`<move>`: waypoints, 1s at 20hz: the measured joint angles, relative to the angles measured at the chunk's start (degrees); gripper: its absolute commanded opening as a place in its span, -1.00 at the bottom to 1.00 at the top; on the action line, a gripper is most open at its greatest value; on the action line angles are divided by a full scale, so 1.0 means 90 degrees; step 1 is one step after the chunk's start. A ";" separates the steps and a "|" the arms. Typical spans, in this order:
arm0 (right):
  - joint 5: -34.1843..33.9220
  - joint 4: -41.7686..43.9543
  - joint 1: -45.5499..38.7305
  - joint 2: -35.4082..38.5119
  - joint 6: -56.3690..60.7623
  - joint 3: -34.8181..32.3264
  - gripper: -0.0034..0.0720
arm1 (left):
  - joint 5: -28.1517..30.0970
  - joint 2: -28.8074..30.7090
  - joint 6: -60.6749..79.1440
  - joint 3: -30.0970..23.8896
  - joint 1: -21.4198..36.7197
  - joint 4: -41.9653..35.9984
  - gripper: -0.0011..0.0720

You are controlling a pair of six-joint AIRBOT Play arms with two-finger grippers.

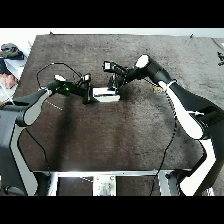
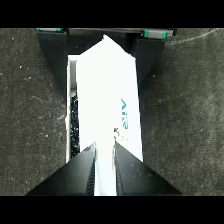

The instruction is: Fold the box and place the chain.

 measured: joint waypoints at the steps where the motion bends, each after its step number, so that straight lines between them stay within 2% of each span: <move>1: 0.0007 -0.0036 0.0000 0.0000 0.0027 0.0000 -0.47 | 0.0000 0.0000 0.0000 0.0000 0.0000 0.0000 0.16; 20: 0.0260 -0.0673 0.0134 -0.0005 0.0537 -0.0211 -0.47 | -0.0002 0.0000 0.0010 0.0000 -0.0002 0.0005 0.16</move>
